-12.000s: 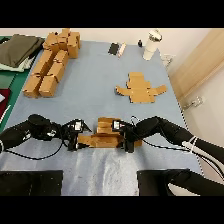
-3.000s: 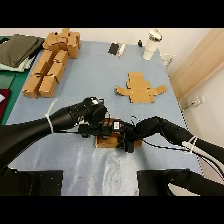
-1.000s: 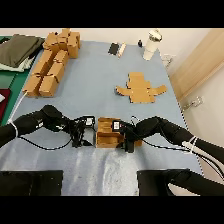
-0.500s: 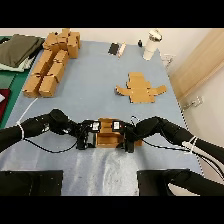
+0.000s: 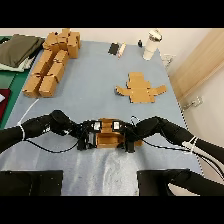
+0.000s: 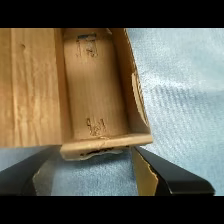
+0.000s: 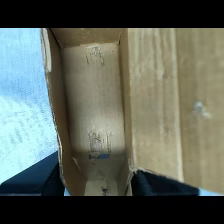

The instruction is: Fold the box.

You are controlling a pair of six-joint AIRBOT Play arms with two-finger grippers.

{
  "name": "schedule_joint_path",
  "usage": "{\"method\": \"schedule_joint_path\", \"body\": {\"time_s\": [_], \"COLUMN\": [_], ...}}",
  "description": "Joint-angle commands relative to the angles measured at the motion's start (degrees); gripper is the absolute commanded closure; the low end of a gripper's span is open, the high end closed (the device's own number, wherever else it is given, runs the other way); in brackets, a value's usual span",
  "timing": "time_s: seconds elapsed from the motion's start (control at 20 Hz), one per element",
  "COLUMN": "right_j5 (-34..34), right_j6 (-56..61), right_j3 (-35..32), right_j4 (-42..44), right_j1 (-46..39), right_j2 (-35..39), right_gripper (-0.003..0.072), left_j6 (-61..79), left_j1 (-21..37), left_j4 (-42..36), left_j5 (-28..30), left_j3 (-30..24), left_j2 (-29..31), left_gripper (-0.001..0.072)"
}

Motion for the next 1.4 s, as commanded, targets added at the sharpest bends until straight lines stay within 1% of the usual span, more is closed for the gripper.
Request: {"method": "schedule_joint_path", "body": {"time_s": [0.0, 0.3, 0.4, 0.6, 0.9, 1.1, 1.35], "right_j5": [0.0, 0.0, 0.0, 0.0, 0.0, 0.0, 0.0], "right_j6": [0.0, 0.0, 0.0, 0.0, 0.0, 0.0, 0.0], "right_j3": [0.0, 0.0, 0.0, 0.0, 0.0, 0.0, 0.0], "right_j4": [0.0, 0.0, 0.0, 0.0, 0.0, 0.0, 0.0], "right_j1": [0.0, 0.0, 0.0, 0.0, 0.0, 0.0, 0.0], "right_j2": [0.0, 0.0, 0.0, 0.0, 0.0, 0.0, 0.0], "right_gripper": [0.0247, 0.0247, 0.0247, 0.0248, 0.0247, 0.0247, 0.0247], "left_j6": [-1.7, -2.2, -4.3, -4.8, -5.0, -5.0, -5.0], "left_j1": [0.7, 1.6, 1.7, 1.5, -1.4, -2.1, -3.6], "left_j4": [0.6, 3.8, 3.7, 3.3, 2.5, -1.4, -1.4], "left_j5": [-1.0, -2.5, -3.3, -2.1, 0.5, 0.7, 2.1], "left_j3": [0.0, -0.9, -0.9, -0.9, -0.9, -0.9, -0.8], "left_j2": [0.5, 0.7, 1.2, 1.9, 1.9, 1.8, 1.6], "left_gripper": [0.0012, 0.0012, 0.0012, 0.0012, 0.0011, 0.0012, 0.0012]}}
